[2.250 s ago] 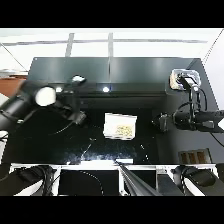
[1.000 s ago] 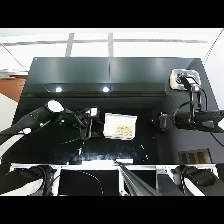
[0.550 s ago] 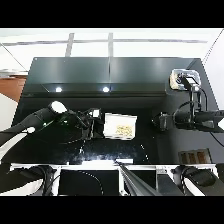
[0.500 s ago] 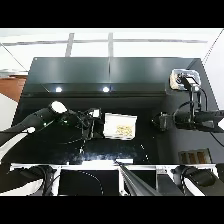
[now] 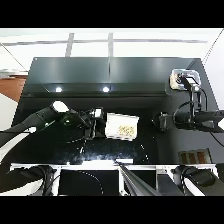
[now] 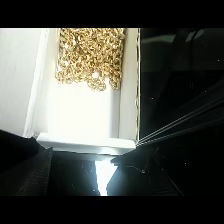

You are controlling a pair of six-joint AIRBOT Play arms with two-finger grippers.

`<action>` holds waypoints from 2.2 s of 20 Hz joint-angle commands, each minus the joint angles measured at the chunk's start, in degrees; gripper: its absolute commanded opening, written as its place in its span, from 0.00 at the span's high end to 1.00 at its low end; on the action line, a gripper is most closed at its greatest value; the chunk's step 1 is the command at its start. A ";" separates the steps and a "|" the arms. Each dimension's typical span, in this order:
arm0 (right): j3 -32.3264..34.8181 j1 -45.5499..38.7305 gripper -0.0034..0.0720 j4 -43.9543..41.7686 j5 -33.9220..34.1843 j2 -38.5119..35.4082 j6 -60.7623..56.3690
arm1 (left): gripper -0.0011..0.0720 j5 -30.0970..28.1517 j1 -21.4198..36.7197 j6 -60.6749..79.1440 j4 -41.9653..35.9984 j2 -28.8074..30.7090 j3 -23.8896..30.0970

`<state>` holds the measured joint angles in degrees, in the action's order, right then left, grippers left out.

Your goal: Fold the box and place the chain.

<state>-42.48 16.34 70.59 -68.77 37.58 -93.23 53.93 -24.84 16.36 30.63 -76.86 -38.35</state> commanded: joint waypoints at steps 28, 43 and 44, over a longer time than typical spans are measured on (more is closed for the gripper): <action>0.02 -0.02 0.14 -0.02 0.00 -0.04 -0.02 | 0.01 -1.77 -4.11 -0.76 -0.11 -3.65 -2.95; 0.00 2.36 0.00 -15.17 19.26 18.67 19.76 | 0.30 -4.68 -5.90 -3.06 1.75 -3.65 -2.95; 0.00 2.38 0.01 -16.20 17.84 20.02 24.81 | 0.30 -4.70 -5.90 -3.06 1.75 -3.65 -2.95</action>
<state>-42.48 18.55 60.16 -52.10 52.47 -80.79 49.50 -30.72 13.34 32.21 -80.47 -41.34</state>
